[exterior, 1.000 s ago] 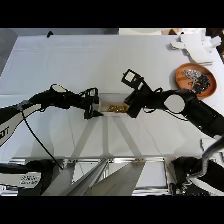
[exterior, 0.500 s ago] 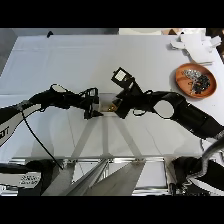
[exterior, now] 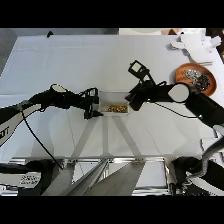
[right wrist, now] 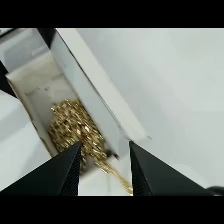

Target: Fold the box and place the chain.

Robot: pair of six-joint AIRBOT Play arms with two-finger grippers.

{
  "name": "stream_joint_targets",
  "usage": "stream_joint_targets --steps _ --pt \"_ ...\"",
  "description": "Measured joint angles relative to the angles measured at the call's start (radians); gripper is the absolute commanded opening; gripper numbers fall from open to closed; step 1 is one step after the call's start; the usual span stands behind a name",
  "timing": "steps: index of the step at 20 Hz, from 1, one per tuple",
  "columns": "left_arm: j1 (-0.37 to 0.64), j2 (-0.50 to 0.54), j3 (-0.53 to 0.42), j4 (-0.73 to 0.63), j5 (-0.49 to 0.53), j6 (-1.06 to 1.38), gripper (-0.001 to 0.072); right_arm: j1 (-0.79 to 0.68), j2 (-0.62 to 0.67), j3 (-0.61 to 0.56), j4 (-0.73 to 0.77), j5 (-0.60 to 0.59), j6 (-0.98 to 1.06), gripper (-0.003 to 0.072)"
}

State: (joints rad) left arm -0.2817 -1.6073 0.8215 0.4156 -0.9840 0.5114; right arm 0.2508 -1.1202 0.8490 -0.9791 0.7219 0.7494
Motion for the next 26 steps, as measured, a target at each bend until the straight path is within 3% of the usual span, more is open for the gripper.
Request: stream_joint_targets --steps 6,7,8,14,20,21,23,26 --pt "0.0 0.0 0.0 0.0 0.0 0.0 0.0256 -0.234 -0.086 0.0 0.06 0.138 -0.373 0.0342" --pt "0.0 0.0 0.0 0.0 0.0 0.0 0.0256 -0.252 -0.111 0.001 0.063 0.153 -0.434 0.038" --pt "0.0 0.0 0.0 0.0 0.0 0.0 0.0256 -0.265 -0.141 0.001 0.065 0.165 -0.5 0.0432" --pt "0.0 0.0 0.0 0.0 0.0 0.0 0.0256 -0.295 -0.29 0.001 0.072 0.193 -0.832 0.0408" --pt "0.0 0.0 0.0 0.0 0.0 0.0 0.0256 -0.299 -0.353 0.001 0.072 0.153 -0.923 0.0395" --pt "0.0 0.0 0.0 0.0 0.0 0.0 0.0256 -0.299 -0.357 0.001 0.071 0.143 -0.928 0.0372" --pt "0.0 0.0 0.0 0.0 0.0 0.0 0.0256 -0.299 -0.362 0.001 0.067 0.124 -0.933 0.0188" --pt "0.0 0.0 0.0 0.0 0.0 0.0 0.0256 -0.299 -0.365 0.001 0.055 0.123 -0.937 0.0144"
